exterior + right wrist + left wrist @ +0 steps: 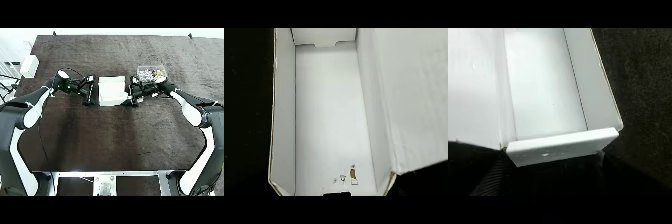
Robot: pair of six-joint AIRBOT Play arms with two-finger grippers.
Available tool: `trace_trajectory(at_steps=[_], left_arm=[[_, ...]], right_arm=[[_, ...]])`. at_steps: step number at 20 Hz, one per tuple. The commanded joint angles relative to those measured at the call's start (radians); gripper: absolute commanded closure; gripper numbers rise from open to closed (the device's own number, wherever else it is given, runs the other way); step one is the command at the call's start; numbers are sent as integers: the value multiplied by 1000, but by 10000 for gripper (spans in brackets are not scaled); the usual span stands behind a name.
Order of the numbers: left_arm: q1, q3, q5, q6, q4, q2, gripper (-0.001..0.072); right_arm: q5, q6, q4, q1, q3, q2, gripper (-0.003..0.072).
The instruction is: Fold the box and place the chain.
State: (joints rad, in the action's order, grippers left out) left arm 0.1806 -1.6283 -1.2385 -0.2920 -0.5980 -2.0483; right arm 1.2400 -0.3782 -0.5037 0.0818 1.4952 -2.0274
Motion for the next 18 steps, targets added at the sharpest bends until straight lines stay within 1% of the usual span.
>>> trace_trajectory(at_steps=[1, 3, 9, 13, 18], left_arm=[[0, 0, -4, 4, 13, -1, -4], [0, 0, -8, 3, 53, 0, -4], [0, 0, -1, 30, 46, -1, -4], [2, 0, 40, 30, 43, -1, -4], [32, 0, 98, 22, 11, -2, -4]], right_arm=[[-1, 0, -2, 0, 0, 0, 84], [-1, 0, -2, 0, 0, 0, 85], [-1, 0, -2, 0, 0, 0, 84], [-1, 0, -2, 0, 0, 0, 85], [-1, 0, -2, 0, 0, 0, 84]])
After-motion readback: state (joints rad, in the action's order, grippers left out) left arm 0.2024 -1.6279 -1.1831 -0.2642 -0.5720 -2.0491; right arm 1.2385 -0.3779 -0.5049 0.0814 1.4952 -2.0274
